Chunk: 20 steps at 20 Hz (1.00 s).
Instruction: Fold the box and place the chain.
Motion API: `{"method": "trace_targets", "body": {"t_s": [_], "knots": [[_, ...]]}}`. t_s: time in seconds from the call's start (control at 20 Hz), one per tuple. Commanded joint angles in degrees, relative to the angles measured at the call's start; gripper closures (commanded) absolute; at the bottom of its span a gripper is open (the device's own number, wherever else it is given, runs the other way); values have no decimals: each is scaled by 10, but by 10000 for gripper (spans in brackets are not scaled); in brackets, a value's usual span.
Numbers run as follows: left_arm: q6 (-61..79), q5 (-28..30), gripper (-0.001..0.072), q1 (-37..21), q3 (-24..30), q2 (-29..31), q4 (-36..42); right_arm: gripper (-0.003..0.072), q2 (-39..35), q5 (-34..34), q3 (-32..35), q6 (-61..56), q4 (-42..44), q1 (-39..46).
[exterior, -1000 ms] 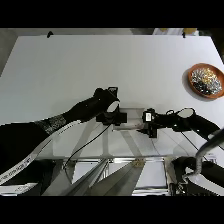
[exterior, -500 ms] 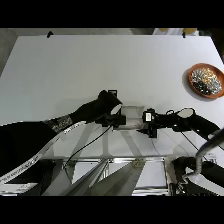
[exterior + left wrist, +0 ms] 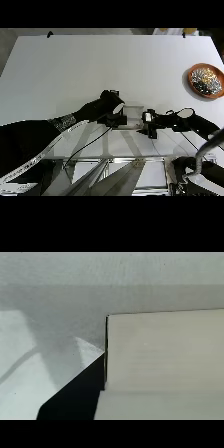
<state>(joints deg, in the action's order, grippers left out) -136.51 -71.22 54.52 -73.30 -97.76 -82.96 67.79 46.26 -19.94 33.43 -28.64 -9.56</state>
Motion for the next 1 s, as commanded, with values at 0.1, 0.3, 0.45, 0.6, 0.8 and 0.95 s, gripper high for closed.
{"method": "trace_targets", "body": {"t_s": [0.1,0.3,0.45,0.6,0.8,0.95], "knots": [[2,2,547,0,-3,0,11,391,0,-2,0,0,0,0],[2,-2,548,-10,-3,21,9,391,0,-2,0,0,0,0],[8,-2,548,-14,-3,27,9,391,0,-2,0,0,0,0],[17,-1,559,-13,-3,24,11,391,0,-2,0,0,0,0],[17,-3,562,-10,-3,16,12,391,0,-2,0,0,0,0],[17,-4,581,-5,-3,6,20,391,0,-2,0,0,0,0]]}}
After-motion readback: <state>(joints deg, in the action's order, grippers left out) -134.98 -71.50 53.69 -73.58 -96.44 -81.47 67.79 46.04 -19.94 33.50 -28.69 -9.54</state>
